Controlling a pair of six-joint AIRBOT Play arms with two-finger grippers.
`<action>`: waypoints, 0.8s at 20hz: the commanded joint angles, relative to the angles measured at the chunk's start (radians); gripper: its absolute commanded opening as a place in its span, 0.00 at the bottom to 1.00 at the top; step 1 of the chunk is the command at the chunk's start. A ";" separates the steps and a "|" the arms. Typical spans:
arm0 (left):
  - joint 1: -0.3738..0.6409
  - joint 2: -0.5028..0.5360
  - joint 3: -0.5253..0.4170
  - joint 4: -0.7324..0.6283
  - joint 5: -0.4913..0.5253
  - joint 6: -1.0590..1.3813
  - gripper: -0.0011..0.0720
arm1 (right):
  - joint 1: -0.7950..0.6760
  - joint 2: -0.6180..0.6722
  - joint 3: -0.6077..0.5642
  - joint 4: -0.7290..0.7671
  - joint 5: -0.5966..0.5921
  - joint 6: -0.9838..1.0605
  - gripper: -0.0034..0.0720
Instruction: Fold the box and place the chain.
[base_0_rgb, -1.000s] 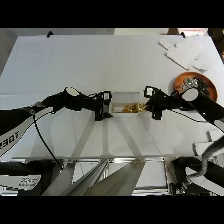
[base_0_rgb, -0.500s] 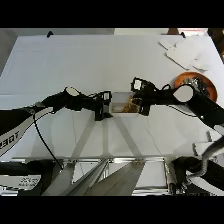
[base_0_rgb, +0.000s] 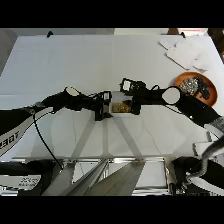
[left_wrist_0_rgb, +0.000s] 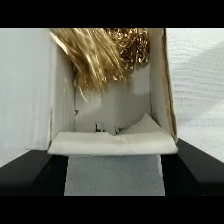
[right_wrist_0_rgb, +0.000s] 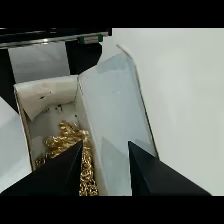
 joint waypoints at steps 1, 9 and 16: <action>0.000 0.000 0.000 0.000 0.000 0.000 0.23 | -0.002 -0.008 0.056 -0.006 0.125 0.004 0.46; 0.000 0.000 0.000 0.000 0.000 0.000 0.23 | -0.085 -0.023 0.296 -0.077 0.135 0.347 0.33; 0.000 0.000 0.000 0.000 0.000 0.000 0.23 | -0.105 -0.243 0.298 -0.076 0.166 0.443 0.41</action>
